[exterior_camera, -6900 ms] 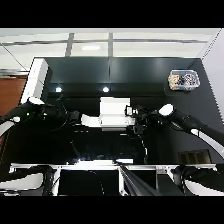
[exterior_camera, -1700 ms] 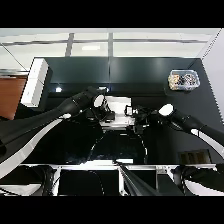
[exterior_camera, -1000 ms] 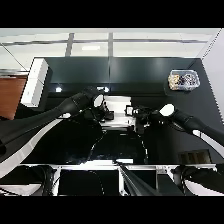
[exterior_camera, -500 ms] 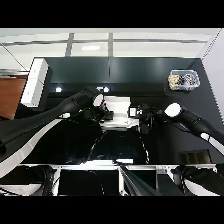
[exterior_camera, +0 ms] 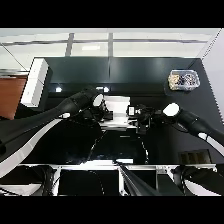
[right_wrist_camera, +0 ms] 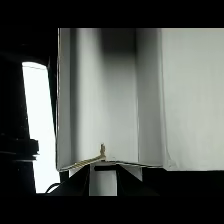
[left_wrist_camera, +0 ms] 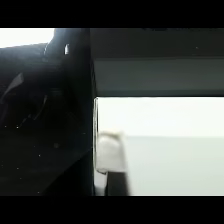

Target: Fold the box and place the chain.

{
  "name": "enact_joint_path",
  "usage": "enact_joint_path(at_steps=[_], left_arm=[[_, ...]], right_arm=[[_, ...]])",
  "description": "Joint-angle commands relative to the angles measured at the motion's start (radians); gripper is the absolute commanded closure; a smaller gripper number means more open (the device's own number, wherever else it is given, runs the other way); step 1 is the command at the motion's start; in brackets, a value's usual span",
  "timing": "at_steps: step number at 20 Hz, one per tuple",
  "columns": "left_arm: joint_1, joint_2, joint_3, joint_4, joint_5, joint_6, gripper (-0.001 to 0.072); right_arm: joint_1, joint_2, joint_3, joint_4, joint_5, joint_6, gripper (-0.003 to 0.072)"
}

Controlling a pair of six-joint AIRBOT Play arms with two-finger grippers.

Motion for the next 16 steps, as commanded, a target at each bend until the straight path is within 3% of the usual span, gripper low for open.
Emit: enact_joint_path(at_steps=[1, 9, 10, 11, 13, 14, 16], left_arm=[[0.001, 0.000, 0.001, -0.001, 0.002, 0.000, 0.0685], [0.001, 0.000, 0.000, -0.005, 0.006, 0.000, 0.0685], [0.001, 0.000, 0.000, -0.005, 0.006, 0.000, 0.0685], [0.001, 0.000, 0.000, -0.005, 0.003, 0.000, 0.0685], [0.001, 0.000, 0.000, -0.005, 0.001, 0.000, 0.0685], [0.001, 0.000, 0.000, -0.005, 0.001, 0.000, 0.0685], [0.001, 0.000, 0.000, -0.005, 0.001, 0.000, 0.0685]], right_arm=[[0.013, -0.033, 0.000, 0.171, -0.041, 0.003, 0.0497], [0.013, -0.056, 0.000, 0.146, -0.014, 0.129, 0.0497], [0.013, -0.064, 0.000, 0.147, -0.014, 0.154, 0.0372], [0.013, -0.074, 0.000, 0.148, -0.014, 0.175, 0.0162], [0.013, -0.080, 0.000, 0.147, -0.018, 0.187, 0.0519], [0.013, -0.080, 0.000, 0.150, -0.023, 0.187, 0.0349], [0.010, -0.078, 0.000, 0.146, -0.025, 0.227, 0.0580]])
